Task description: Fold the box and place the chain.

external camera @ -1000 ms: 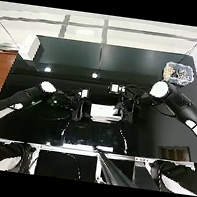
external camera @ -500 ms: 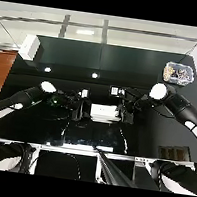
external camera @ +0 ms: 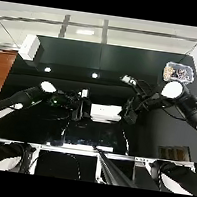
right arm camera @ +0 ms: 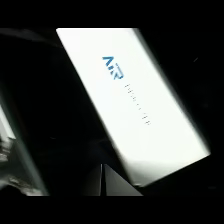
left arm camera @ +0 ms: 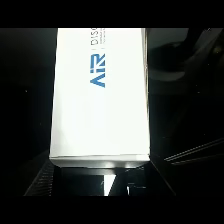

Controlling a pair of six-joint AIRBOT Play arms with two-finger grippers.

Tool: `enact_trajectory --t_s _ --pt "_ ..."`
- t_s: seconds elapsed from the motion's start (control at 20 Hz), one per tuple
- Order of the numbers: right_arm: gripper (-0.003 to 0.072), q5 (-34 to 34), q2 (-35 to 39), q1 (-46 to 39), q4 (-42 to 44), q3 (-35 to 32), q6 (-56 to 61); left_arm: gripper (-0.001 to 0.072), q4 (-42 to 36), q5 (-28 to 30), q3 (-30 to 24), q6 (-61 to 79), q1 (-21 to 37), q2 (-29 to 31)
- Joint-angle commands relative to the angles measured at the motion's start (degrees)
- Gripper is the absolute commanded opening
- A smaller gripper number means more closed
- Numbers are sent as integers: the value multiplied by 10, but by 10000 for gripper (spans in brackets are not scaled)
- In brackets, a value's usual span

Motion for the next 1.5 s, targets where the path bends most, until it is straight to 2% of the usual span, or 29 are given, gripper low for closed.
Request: enact_trajectory --t_s 0.0,0.1,0.2,0.45,0.7,0.85,1.2,1.3,1.45 --pt "11 4 2 -37 187 -64 68 395 0 0 0 0 0 0" --pt "11 -49 -14 -35 273 -105 92 395 0 0 0 0 0 0" --pt "12 -89 -42 -29 305 -118 128 395 0 0 0 0 0 0" --pt "11 -139 -79 -20 292 -118 166 395 0 0 0 0 0 0" --pt "12 -182 -81 2 200 -118 235 395 0 0 0 0 0 0" --pt "11 -201 -81 7 193 -118 240 395 0 0 0 0 0 0" --pt "12 -191 -76 6 193 -117 226 395 0 0 0 0 0 0" --pt "12 -154 -59 -4 193 -102 190 396 0 0 0 0 0 0" --pt "12 -61 -12 -59 191 -61 153 396 1 3 0 0 2 8"
